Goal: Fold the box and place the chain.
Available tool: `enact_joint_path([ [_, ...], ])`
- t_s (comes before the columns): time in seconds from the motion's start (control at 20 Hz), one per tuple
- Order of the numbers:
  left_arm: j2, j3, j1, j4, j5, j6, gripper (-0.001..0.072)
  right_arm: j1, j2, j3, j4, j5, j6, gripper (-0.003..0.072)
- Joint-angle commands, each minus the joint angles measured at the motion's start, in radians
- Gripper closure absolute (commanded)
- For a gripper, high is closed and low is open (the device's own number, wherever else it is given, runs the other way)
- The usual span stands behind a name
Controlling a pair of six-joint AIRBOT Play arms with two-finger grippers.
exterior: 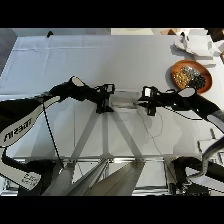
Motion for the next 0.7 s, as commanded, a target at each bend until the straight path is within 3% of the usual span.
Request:
enact_joint_path([
  [0.0,0.000,-0.001,-0.001,0.000,0.000,0.001,0.0522,0.001,0.000,0.000,0.024,0.002,-0.001,0.0542],
  [0.1,0.000,0.000,-0.001,0.000,0.000,0.001,0.0522,0.001,0.000,0.000,0.024,0.016,-0.001,0.0678],
  [0.3,0.000,-0.001,-0.001,0.000,0.000,0.001,0.0522,0.001,0.000,0.000,0.024,0.035,-0.001,0.0674],
  [0.35,0.000,0.000,-0.001,0.000,0.000,0.001,0.0522,0.001,-0.001,0.000,0.024,0.034,0.000,0.0656],
  [0.45,0.000,0.000,-0.001,0.000,0.000,0.001,0.0522,0.001,-0.003,0.000,0.025,0.034,0.000,0.0479],
  [0.65,0.000,0.000,-0.001,0.000,0.000,0.001,0.0522,0.001,-0.003,0.000,0.098,0.040,0.000,0.0471],
])
